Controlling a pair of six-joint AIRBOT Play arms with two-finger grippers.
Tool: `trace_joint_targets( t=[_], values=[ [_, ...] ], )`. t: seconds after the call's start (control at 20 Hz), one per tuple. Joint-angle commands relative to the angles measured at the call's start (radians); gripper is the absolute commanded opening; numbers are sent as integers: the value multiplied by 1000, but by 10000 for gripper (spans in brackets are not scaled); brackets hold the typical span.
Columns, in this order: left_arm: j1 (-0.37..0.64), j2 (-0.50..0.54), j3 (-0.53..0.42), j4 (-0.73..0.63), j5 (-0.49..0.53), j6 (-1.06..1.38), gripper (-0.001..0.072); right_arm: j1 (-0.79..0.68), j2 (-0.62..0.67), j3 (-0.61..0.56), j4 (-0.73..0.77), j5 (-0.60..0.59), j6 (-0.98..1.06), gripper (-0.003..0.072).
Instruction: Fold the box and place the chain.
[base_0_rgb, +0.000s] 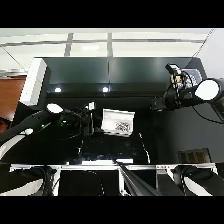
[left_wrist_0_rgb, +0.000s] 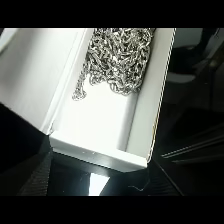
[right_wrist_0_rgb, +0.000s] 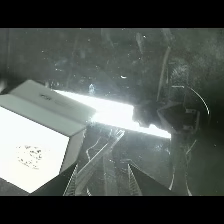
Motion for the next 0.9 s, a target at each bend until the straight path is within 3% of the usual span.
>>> trace_joint_targets(
  t=[0.0,0.25,0.6,0.85],
  values=[
    [0,-5,13,31,-2,2,707,0,1,0,0,-1,-1,385],
    [-10,-5,58,54,-8,-1,710,0,1,0,3,0,-1,385],
    [-89,-8,61,80,-5,-1,711,0,1,0,4,0,-2,385],
    [-93,-11,60,142,16,3,710,0,1,0,3,-2,-26,386]
  ],
)
